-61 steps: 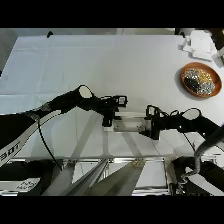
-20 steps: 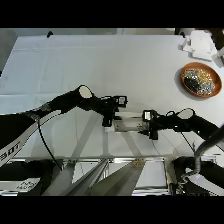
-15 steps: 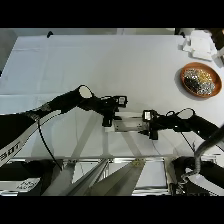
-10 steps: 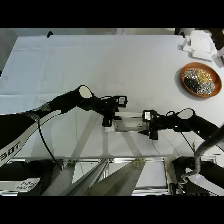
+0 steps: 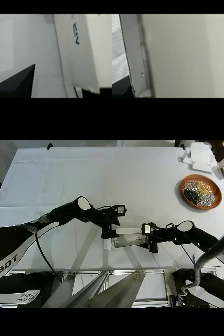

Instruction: Fold the box and place the chain.

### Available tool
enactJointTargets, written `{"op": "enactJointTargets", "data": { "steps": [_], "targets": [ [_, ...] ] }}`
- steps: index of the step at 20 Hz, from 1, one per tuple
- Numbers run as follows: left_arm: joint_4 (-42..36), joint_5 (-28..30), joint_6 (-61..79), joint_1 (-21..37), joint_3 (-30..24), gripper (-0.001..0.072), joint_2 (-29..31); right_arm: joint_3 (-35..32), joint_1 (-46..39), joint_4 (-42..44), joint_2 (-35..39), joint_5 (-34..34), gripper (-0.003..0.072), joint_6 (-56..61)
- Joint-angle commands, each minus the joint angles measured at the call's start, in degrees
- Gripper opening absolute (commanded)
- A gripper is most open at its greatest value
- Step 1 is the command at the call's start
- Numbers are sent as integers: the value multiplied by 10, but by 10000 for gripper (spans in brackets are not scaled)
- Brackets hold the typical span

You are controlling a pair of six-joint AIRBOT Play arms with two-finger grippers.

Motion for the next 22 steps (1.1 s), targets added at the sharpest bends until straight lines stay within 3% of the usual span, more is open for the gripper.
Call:
{"op": "enactJointTargets", "data": {
  "steps": [1, 4, 7, 9, 11, 12, 14, 16, 20, 22],
  "targets": [
    [23, -24, -68, 29, 1, 606, 29, 0, 0, 1, 0, -1, 414, 1],
    [67, -43, -117, 74, 1, 599, 67, 0, 0, 1, 0, -1, 414, 1],
    [71, -78, -139, 123, 1, 448, 115, 0, 0, 1, 0, -1, 414, 1],
    [70, -106, -161, 141, 1, 315, 150, 0, 0, 1, 0, -1, 414, 1],
    [63, -158, -171, 134, 0, 65, 178, 0, 0, 1, 0, -1, 414, 1],
    [48, -195, -171, 124, 0, 4, 186, 0, 0, 1, 0, -1, 414, 1],
    [-4, -248, -175, 91, 0, 3, 188, 0, 0, 1, 0, -1, 414, 1],
    [-47, -246, -174, 41, -1, 3, 188, 0, 0, 0, 0, -1, 414, 1],
    [-41, -151, -173, -89, -1, 4, 181, 0, 0, 1, 0, -1, 414, 1],
    [-29, -97, -184, -125, -1, 4, 165, 0, 0, 1, 0, -1, 414, 1]
  ]
}}
